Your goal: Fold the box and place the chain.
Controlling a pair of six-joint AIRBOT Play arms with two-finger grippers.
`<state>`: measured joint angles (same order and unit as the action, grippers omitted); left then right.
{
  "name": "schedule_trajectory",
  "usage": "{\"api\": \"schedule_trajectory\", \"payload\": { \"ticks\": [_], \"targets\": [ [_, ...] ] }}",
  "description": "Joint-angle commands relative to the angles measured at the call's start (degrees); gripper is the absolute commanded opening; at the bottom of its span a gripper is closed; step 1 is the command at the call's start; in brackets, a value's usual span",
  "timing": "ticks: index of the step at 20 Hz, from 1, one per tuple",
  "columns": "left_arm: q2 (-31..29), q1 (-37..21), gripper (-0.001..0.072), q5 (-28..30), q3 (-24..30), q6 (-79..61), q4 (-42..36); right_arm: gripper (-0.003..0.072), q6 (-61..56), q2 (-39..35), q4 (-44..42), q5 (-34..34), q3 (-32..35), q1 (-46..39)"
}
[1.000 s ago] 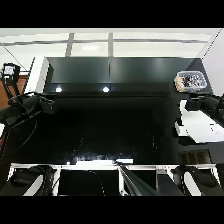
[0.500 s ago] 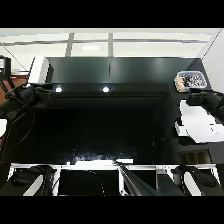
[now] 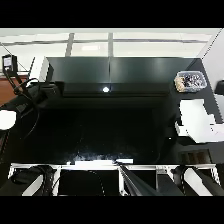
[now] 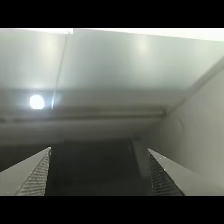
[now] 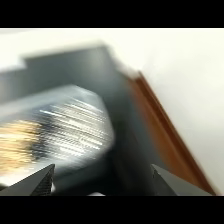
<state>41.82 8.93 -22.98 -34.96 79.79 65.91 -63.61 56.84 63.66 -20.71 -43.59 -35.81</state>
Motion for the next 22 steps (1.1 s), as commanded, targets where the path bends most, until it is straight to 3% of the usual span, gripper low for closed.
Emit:
{"api": "schedule_trajectory", "payload": {
  "ticks": [1, 2, 5, 11, 17, 19, 22],
  "targets": [
    [0.57, -0.04, 0.0709, -4.63, -0.02, 0.17, -0.61, 0.072, -8.17, 11.61, 7.74, -23.98, -12.11, -17.66],
    [0.57, 0.0, 0.0709, -4.76, -0.02, 0.17, -0.61, 0.0615, -7.89, 14.64, 9.88, -30.32, -15.02, -20.63],
    [0.57, 0.0, 0.0709, -5.01, -0.02, 0.17, -0.57, 0.0605, 4.66, 19.54, 10.67, -38.71, -17.57, -25.46],
    [0.59, 0.0, 0.0709, -6.67, -0.02, 0.15, -0.37, 0.0604, 27.15, 22.93, 7.74, -40.48, -17.55, -24.72],
    [0.59, 0.0, 0.0709, -9.25, -0.02, 0.17, -0.39, 0.0603, 35.54, 26.69, -0.61, -41.77, -17.53, -24.72],
    [0.57, 0.0, 0.0709, -9.25, -0.02, 0.17, -0.42, 0.0491, 35.8, 27.06, -1.14, -42.21, -17.53, -24.72],
    [0.57, 0.0, 0.0709, -9.25, -0.02, 0.17, -0.42, 0.0485, 35.78, 27.06, -1.03, -43.39, -17.53, -24.79]
  ]
}}
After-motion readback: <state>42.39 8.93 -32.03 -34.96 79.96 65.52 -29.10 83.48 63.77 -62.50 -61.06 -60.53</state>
